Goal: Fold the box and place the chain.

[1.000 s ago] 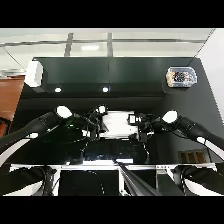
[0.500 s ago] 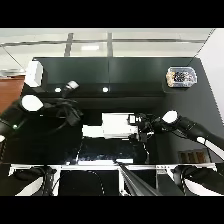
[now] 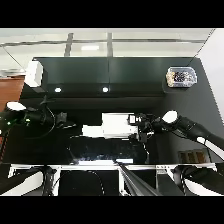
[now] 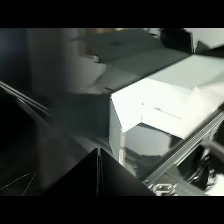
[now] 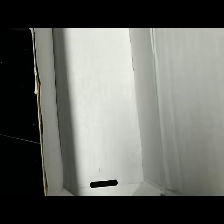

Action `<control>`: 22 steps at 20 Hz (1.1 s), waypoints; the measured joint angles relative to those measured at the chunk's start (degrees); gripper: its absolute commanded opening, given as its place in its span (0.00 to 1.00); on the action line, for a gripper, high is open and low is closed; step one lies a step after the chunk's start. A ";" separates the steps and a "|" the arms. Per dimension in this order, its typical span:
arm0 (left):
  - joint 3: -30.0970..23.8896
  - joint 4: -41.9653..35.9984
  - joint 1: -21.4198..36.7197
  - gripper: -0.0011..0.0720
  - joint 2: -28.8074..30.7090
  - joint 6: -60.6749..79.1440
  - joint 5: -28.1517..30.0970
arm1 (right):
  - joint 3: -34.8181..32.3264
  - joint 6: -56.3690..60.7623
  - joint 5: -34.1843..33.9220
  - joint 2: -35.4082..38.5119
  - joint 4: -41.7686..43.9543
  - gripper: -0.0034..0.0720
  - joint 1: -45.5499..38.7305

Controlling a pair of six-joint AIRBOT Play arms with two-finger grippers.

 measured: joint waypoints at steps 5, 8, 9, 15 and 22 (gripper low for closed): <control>-0.72 0.42 -8.90 0.05 -4.48 -6.01 4.37 | -0.02 0.00 0.02 0.00 0.02 0.59 0.00; -0.02 0.44 -15.52 0.05 -6.71 -7.61 6.95 | 0.00 0.00 0.00 0.00 0.02 0.59 0.00; 0.15 0.09 -17.18 0.05 -7.23 -8.17 7.80 | 0.00 0.00 0.00 0.00 0.00 0.59 0.00; 0.52 -3.08 -20.20 0.05 -8.31 -9.05 10.10 | 0.00 0.00 0.00 0.00 0.02 0.59 0.00; 1.18 -9.33 -19.43 0.66 -8.41 -3.76 7.19 | 0.00 0.00 0.00 0.00 0.02 0.59 0.00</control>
